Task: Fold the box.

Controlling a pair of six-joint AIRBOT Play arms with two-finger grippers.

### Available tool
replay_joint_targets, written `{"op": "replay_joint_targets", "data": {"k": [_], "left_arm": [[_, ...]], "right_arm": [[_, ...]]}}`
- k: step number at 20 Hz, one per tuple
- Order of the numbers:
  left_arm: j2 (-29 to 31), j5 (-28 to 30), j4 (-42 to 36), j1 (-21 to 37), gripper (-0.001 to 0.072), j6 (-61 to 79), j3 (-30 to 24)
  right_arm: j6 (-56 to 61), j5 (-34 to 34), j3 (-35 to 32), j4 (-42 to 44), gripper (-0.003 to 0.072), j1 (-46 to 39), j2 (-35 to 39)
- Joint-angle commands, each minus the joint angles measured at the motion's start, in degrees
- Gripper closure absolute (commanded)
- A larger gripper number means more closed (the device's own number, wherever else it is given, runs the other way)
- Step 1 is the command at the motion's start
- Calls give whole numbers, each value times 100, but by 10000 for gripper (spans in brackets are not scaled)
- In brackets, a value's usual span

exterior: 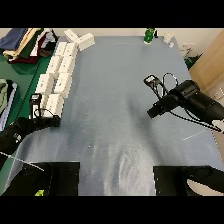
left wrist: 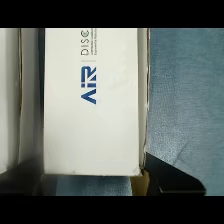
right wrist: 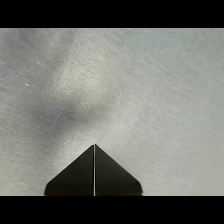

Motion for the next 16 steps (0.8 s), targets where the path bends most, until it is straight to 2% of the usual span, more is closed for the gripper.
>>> {"op": "replay_joint_targets", "data": {"k": [1,4,5,8,10,12,14,16], "left_arm": [[-11,-116,2,4,90,-4,-26],[-15,-177,4,2,73,-2,-17],[-13,-205,9,7,13,-2,-11],[114,-708,188,13,12,-2,114],[317,-1375,203,17,12,-4,326],[538,-2302,326,20,12,-7,673],[741,-3355,935,17,12,-348,1097],[890,-4232,1893,17,12,-944,1552]], "right_arm": [[2,-4,2,-7,681,-2,-2],[2,-4,2,-7,681,-2,-2],[2,-4,2,-7,681,-2,-2],[2,-4,2,-7,681,-2,-2],[2,-4,2,-7,681,-2,-2],[2,-4,2,-7,681,-2,-2],[2,-4,2,-7,681,-2,-2],[2,-4,2,-7,681,-2,-2]]}}
